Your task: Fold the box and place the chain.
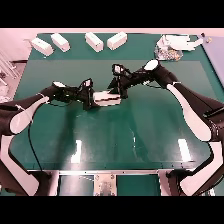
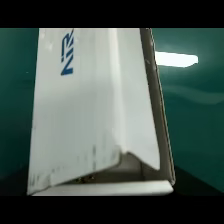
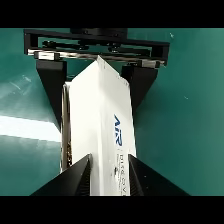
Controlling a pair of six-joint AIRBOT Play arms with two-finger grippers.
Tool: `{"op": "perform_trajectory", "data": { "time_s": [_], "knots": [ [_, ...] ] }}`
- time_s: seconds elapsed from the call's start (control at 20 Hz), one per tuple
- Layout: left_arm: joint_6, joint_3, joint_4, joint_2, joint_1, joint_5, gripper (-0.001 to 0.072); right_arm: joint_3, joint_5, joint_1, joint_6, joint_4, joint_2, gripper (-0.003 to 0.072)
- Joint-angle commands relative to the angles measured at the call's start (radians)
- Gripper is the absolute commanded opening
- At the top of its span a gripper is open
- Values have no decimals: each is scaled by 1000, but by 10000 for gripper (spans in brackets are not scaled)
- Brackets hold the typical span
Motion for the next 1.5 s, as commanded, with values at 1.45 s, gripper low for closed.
{"op": "perform_trajectory", "data": {
  "time_s": [1.45],
  "knots": [
    [1, 1, 0, 1, -1, -3, 629, -155, 220, -90, -10, 361, 4, 143]
  ]
}}
